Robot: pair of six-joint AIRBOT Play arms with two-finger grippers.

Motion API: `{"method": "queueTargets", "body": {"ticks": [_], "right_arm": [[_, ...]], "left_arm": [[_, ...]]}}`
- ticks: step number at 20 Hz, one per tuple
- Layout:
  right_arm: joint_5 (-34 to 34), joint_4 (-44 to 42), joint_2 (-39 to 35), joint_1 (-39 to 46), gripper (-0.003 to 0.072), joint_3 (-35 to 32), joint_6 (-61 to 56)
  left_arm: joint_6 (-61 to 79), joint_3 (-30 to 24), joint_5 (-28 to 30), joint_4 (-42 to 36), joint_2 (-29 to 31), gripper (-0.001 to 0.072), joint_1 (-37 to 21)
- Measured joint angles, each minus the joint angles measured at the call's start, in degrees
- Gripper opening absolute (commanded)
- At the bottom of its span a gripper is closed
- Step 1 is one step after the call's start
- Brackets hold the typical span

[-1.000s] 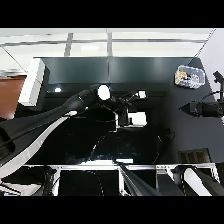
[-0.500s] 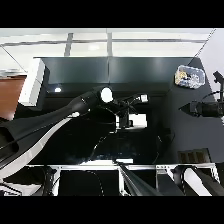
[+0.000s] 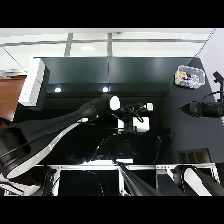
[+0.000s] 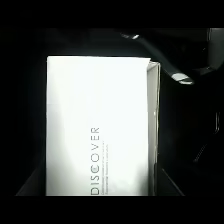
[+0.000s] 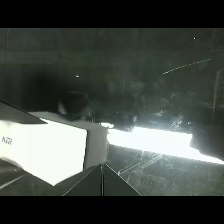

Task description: Fold the box and place the chain.

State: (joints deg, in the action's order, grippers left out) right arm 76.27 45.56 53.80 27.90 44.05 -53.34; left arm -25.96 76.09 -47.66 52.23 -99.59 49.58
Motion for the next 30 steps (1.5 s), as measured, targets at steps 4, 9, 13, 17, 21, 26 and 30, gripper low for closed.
{"method": "queueTargets", "body": {"ticks": [4, 9, 13, 17, 21, 26, 30], "right_arm": [[0.15, -0.02, 0.00, 0.00, 0.0020, 0.00, 0.00], [0.55, 0.00, 0.00, 0.00, 0.0020, 0.00, 0.00], [0.61, 0.13, 0.00, 0.00, 0.0020, 0.00, 0.00], [0.57, 0.33, 0.00, 0.00, 0.0020, 0.00, 0.00], [0.17, 0.37, 0.00, 0.00, 0.0020, 0.00, 0.00], [-0.24, 0.24, 0.00, -0.39, 0.0020, 0.00, 0.00], [-0.35, 0.04, 0.00, -0.79, 0.0020, -0.02, -0.04]], "left_arm": [[-0.35, 0.11, 3.13, -0.11, -0.37, 0.0241, 1.64], [-3.78, 1.03, 1.44, 3.39, 1.20, 0.0123, 0.61], [-18.95, 1.66, -4.59, 17.68, 6.40, 0.0123, -5.29], [-40.83, 0.39, -18.60, 32.52, 12.26, 0.0123, -17.86], [-53.27, -7.37, -29.00, 37.55, 18.56, 0.0124, -32.79], [-58.40, -18.40, -33.94, 39.65, 26.80, 0.0125, -52.81], [-58.82, -22.36, -33.38, 40.13, 30.29, 0.0125, -68.50]]}}
